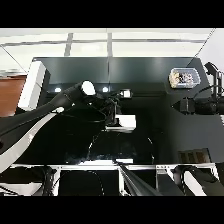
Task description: Fold the box and place the chain.
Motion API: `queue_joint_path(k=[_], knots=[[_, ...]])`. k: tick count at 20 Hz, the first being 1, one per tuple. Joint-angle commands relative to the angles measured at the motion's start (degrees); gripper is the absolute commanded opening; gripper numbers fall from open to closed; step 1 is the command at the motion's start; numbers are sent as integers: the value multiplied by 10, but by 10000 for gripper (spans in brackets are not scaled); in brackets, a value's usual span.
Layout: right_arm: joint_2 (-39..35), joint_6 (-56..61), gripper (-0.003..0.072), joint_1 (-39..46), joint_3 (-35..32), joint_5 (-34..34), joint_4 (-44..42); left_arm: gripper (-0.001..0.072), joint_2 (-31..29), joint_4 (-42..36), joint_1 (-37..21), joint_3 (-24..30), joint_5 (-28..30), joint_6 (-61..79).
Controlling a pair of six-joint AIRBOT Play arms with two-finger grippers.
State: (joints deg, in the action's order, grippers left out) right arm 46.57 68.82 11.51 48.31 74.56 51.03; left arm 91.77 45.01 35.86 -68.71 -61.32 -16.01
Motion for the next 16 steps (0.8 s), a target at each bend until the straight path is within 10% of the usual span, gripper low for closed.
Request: queue_joint_path(k=[1, 11, 12, 14, 16], knots=[[0, 0, 16, 0, 0, 0, 0, 710, 0, 33, 13, -1, 1, -6], [0, 0, 15, 0, 0, -13, 0, 704, 13, 120, 81, -2, 127, -69], [0, 1, 16, 0, 0, -18, 0, 651, 18, 136, 90, -2, 131, -70], [0, 2, 16, 0, 0, -25, 2, 312, 16, 188, 96, -9, 94, -98], [0, 2, 16, 0, 0, -29, 2, 272, 9, 276, 85, -40, 30, -217]])
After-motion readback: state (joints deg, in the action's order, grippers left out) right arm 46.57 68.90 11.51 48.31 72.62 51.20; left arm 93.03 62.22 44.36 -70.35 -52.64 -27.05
